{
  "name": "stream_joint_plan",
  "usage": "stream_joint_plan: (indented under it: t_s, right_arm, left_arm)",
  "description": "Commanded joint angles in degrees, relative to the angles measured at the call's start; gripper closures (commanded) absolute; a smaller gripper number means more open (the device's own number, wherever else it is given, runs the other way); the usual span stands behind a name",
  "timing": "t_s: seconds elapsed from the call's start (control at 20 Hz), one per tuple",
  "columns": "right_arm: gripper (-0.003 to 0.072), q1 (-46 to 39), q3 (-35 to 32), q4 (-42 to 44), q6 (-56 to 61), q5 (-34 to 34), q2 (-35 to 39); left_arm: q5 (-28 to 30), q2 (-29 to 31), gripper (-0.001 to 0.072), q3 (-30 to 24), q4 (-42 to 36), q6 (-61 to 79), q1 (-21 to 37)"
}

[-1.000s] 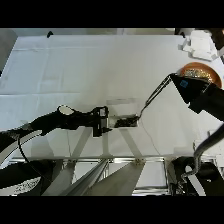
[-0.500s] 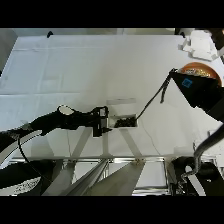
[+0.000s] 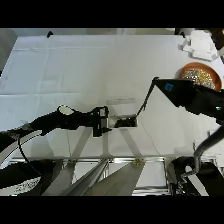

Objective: Fold the box and place the chain.

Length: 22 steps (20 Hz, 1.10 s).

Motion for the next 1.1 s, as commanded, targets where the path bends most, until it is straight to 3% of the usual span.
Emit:
stream_joint_plan:
  t_s: [0.0,0.35,0.7,0.9,1.05]
  right_arm:
    - [0.0677,0.04,0.04,-4.15,-2.05,7.80,-7.34]
    - [0.0676,10.32,0.04,-14.29,-1.99,8.83,-17.40]
    - [0.0676,13.49,0.00,-22.18,-1.51,4.17,-18.78]
    - [0.0676,20.59,-2.82,-33.33,2.19,-7.61,-22.51]
    - [0.0675,24.13,-2.82,-33.11,2.99,-12.94,-27.08]
  left_arm:
    - [0.02,0.02,0.0437,-0.04,0.00,0.02,0.00]
    - [0.02,0.02,0.0437,-0.04,0.00,0.02,0.00]
    - [0.00,0.02,0.0437,-0.04,0.00,0.02,0.00]
    - [0.02,0.02,0.0437,-0.04,0.00,0.02,0.00]
    - [0.02,0.02,0.0437,-0.04,0.00,0.02,0.00]
